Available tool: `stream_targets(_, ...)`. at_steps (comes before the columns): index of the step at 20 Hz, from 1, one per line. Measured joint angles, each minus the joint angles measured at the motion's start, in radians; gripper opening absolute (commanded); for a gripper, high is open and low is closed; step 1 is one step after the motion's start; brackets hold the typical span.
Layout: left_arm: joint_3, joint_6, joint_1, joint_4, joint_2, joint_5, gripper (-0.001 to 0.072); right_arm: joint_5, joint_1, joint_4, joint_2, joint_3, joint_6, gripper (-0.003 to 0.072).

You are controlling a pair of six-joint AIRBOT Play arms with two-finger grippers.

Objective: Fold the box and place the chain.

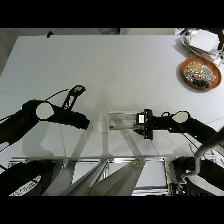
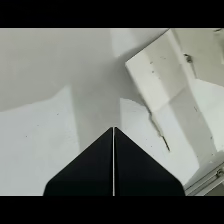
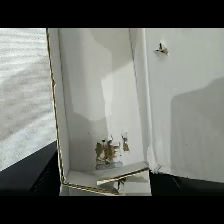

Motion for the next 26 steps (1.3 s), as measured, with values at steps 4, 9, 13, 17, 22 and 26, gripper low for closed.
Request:
stream_targets(4, -0.026, -0.042, 0.003, -0.072, -0.073, 0.058, 0.0002, 0.000, 0.000, 0.000, 0.000, 0.000, 0.000, 0.0321)
stream_targets(9, -0.034, 0.003, -0.032, -0.138, -0.158, 0.093, 0.0008, 0.000, 0.000, 0.000, 0.000, 0.000, 0.000, 0.0321)
stream_targets(13, -0.035, 0.104, -0.055, -0.229, -0.188, 0.120, 0.0031, 0.000, 0.000, 0.000, 0.000, 0.000, 0.000, 0.0321)
stream_targets(17, -0.036, 0.226, -0.069, -0.332, -0.192, 0.138, 0.0089, 0.000, 0.000, 0.000, 0.000, 0.000, 0.000, 0.0321)
stream_targets(22, -0.036, 0.314, -0.078, -0.408, -0.158, 0.149, 0.0144, 0.000, 0.000, 0.000, 0.000, 0.000, 0.000, 0.0321)
stream_targets(26, -0.036, 0.351, -0.079, -0.457, -0.135, 0.158, 0.0151, 0.000, 0.000, 0.000, 0.000, 0.000, 0.000, 0.0321)
